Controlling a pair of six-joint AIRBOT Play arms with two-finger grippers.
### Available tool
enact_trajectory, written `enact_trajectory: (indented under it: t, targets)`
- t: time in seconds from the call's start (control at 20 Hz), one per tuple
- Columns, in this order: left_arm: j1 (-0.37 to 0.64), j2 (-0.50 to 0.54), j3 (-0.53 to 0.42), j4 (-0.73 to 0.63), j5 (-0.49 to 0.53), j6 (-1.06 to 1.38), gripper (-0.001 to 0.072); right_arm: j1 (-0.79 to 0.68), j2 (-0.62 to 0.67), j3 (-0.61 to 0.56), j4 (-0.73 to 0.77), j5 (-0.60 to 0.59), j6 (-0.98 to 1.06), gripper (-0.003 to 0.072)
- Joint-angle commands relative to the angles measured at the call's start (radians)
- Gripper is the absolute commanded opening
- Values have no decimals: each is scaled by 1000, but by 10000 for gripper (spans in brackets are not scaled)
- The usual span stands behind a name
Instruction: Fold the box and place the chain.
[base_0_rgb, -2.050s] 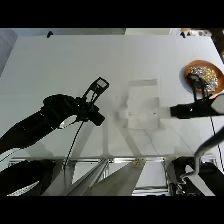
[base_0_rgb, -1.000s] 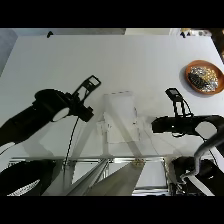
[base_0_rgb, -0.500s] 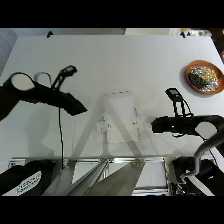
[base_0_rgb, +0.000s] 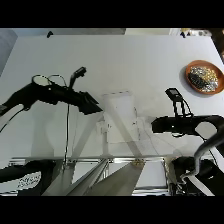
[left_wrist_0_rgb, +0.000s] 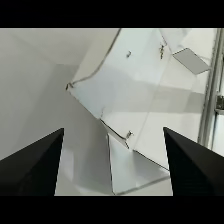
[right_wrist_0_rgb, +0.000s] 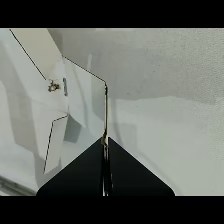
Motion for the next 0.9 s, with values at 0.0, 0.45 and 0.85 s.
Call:
enact_trajectory:
  t: [0.0, 0.45, 0.85]
  targets:
    - [-49, -101, 0, -80, 55, 96, 694, 1, 1, 0, 0, 0, 0, 19]
    - [-158, -189, 33, -149, 66, 180, 614, 1, 1, 0, 0, 5, 0, 19]
    - [-153, -190, 40, -91, 105, 175, 125, 1, 1, 0, 0, 5, 0, 19]
